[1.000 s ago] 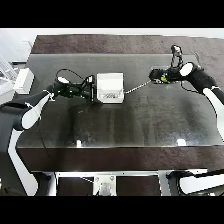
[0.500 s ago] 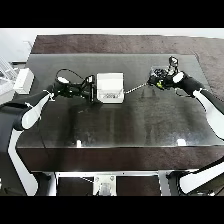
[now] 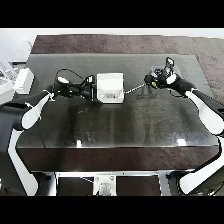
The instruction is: Fold the box and place the chain.
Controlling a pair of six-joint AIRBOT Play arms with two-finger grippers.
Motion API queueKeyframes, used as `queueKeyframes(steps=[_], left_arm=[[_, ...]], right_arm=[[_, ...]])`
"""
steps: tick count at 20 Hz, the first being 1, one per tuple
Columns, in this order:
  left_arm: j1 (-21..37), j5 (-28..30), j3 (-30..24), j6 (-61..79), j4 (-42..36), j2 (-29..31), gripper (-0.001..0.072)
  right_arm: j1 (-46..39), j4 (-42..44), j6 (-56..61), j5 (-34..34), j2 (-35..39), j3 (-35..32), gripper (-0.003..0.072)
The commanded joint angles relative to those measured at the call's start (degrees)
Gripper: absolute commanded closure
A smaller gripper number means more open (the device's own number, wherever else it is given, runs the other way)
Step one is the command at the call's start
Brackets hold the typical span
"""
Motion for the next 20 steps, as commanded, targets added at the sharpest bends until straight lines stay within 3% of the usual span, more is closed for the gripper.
queueKeyframes(steps=[1,5,14,20], left_arm=[[0.0,0.0,0.0,0.0,0.0,0.0,0.0261],[0.0,0.0,0.0,0.0,0.0,0.0,0.0262],[0.0,0.0,0.0,0.0,0.0,0.0,0.0262],[0.0,0.0,0.0,0.0,0.0,0.0,0.0262]], right_arm=[[0.6,0.6,0.0,-0.9,-1.0,1.0,0.0685],[0.7,0.6,-0.1,-1.7,2.7,1.0,0.0687],[8.7,-0.9,-8.0,-1.0,27.1,0.9,0.0688],[16.2,-3.9,-8.1,1.3,33.1,0.9,0.0688]])
